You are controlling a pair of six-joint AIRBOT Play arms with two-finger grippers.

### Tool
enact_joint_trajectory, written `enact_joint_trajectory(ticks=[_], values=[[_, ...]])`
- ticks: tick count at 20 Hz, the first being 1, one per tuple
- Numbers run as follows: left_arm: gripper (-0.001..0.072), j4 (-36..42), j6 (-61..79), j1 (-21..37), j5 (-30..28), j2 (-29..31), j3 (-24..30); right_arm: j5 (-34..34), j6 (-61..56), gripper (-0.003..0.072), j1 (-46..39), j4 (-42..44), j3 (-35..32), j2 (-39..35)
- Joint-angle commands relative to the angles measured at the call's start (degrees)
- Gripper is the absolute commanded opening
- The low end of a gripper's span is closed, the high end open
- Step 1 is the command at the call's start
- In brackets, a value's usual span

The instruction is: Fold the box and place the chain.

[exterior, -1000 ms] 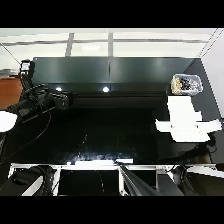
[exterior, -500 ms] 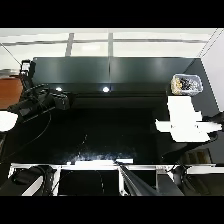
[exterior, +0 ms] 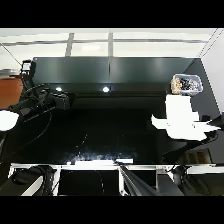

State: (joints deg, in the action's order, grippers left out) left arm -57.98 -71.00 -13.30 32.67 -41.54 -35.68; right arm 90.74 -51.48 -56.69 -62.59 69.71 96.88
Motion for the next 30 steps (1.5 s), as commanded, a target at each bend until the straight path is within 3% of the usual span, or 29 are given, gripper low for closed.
enact_joint_trajectory(ticks=[1, 2, 3, 11, 16, 20, 24, 27, 29, 30], values=[[0.0705, 0.26, 0.02, -0.02, -0.04, -0.59, 0.00, 3.91, 1.22, 0.0131, 0.04, 6.12, 0.02, 0.02], [0.0705, 0.26, 0.02, -0.02, -0.04, -0.70, 0.00, 4.74, 1.22, 0.0128, 0.17, 7.32, 0.02, -0.04], [0.0705, 0.24, 0.02, -0.02, -0.07, -0.81, 0.00, 4.96, 1.36, 0.0034, 0.52, 7.72, 0.00, -0.39], [0.0705, 0.52, 0.02, -0.02, 0.24, -0.81, -0.02, 3.32, 1.84, 0.0024, 11.74, 9.14, -5.22, -6.21], [0.0704, 1.64, 0.20, -0.02, 0.76, -0.83, -0.02, 1.55, 1.29, 0.0024, 23.02, 25.62, -8.11, -12.41], [0.0704, 2.58, 0.22, -0.42, 7.13, -1.57, 0.00, -8.59, -4.46, 0.0024, 36.22, 25.27, -12.87, -22.10], [0.0704, 10.05, 0.28, 0.46, 8.20, -4.37, -0.02, -24.20, -6.71, 0.0023, 50.34, 24.96, -26.91, -38.53], [0.0704, 13.75, 1.66, 2.47, 12.04, -9.57, 0.00, -33.35, -6.80, 0.0024, 58.90, 23.67, -38.23, -50.53], [0.0704, 15.67, 0.09, 6.78, 12.41, -15.21, 0.00, -35.50, -6.86, 0.0024, 62.20, 21.64, -42.97, -55.47], [0.0705, 20.65, 1.66, 9.46, 13.53, -18.27, 0.00, -35.45, -7.13, 0.0024, 63.23, 21.66, -44.46, -56.76]])
